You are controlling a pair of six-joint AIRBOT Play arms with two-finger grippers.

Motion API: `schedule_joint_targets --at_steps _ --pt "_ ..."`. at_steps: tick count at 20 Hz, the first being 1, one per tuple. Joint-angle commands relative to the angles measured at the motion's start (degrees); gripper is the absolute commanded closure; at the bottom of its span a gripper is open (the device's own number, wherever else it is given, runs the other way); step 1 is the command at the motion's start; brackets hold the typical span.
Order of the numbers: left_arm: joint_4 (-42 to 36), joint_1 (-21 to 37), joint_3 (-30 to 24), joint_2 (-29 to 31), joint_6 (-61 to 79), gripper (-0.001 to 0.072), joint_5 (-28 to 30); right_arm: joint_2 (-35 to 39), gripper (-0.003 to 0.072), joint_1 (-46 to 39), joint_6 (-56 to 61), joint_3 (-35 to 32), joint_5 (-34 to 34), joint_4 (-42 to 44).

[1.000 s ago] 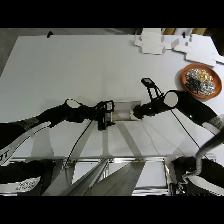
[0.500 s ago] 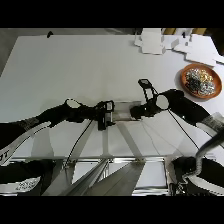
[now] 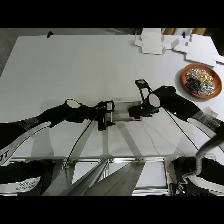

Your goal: Fold the box and place the chain.

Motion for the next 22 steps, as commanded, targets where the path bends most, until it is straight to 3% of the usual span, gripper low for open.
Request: schedule_joint_targets --at_steps 1,4,12,13,16,17,21,22 --pt "0.00 -0.02 0.00 0.00 0.00 0.0540 0.04 -2.03 0.0368 1.62 3.52 0.22 1.70 -1.95" --pt "0.00 -0.02 0.00 0.00 0.00 0.0540 0.04 -2.69 0.0418 3.26 5.51 0.22 0.70 -4.20" --pt "0.00 -0.02 0.00 0.00 0.00 0.0540 0.04 -2.69 0.0432 3.52 5.51 1.07 -2.10 -4.76" --pt "0.02 -0.02 0.00 0.00 0.02 0.0540 0.04 -2.69 0.0492 3.52 5.49 1.07 -2.12 -4.79" --pt "0.00 -0.02 0.00 0.00 0.00 0.0540 0.04 -2.69 0.0574 3.52 5.49 1.05 -2.10 -4.76" --pt "0.00 -0.02 0.00 0.00 0.00 0.0540 0.04 -2.69 0.0668 3.52 5.46 1.05 -1.77 -4.76" --pt "0.02 -0.02 0.00 0.00 0.00 0.0540 0.04 -2.80 0.0666 3.52 5.44 1.05 -1.55 -4.85" --pt "0.00 -0.02 0.00 0.00 0.00 0.0540 0.04 -2.80 0.0636 3.52 5.44 1.05 -1.75 -4.90"
